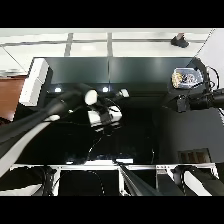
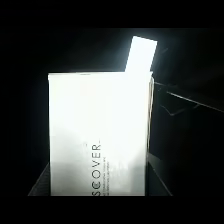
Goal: Fold the box and place the chain.
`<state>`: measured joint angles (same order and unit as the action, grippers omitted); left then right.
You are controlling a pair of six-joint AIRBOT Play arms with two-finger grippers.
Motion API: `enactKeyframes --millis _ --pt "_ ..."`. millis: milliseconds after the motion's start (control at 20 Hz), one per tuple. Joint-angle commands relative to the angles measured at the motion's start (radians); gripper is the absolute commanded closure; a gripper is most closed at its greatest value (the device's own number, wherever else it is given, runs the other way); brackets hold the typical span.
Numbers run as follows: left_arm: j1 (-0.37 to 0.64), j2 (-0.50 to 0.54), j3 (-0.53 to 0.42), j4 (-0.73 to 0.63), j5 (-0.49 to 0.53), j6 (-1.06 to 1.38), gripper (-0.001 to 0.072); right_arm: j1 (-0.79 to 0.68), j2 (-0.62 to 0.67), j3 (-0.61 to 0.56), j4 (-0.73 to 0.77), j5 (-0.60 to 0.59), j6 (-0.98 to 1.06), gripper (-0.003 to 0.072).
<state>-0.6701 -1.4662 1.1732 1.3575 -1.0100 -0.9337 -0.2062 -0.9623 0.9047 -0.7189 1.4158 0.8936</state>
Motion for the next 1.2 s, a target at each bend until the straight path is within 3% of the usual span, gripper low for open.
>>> enactKeyframes --millis 0,200,650,750,950,1050,1150 --pt "0.148 0.103 -0.014 0.096 -0.172 -0.203 0.0382 0.000 0.001 0.000 0.000 -0.001 0.000 0.0675" --pt "0.370 0.267 -0.122 0.097 -0.218 -0.289 0.0381 0.000 0.001 0.000 0.000 0.000 0.000 0.0675" --pt "0.959 0.628 -0.543 0.157 -0.220 -0.264 0.0381 0.001 0.000 0.000 0.000 -0.023 0.000 0.0675" --pt "1.104 0.657 -0.565 0.156 -0.191 -0.219 0.0380 0.001 0.000 0.000 0.000 -0.038 0.000 0.0675" --pt "1.300 0.674 -0.564 0.131 0.004 -0.165 0.0378 0.002 0.000 0.000 0.000 -0.035 0.018 0.0675" --pt "1.342 0.636 -0.563 0.030 0.066 -0.103 0.0378 0.002 0.000 0.000 0.000 -0.036 0.032 0.0675" --pt "1.324 0.583 -0.561 -0.084 0.067 0.070 0.0377 0.002 0.000 0.000 0.001 -0.041 0.034 0.0675"
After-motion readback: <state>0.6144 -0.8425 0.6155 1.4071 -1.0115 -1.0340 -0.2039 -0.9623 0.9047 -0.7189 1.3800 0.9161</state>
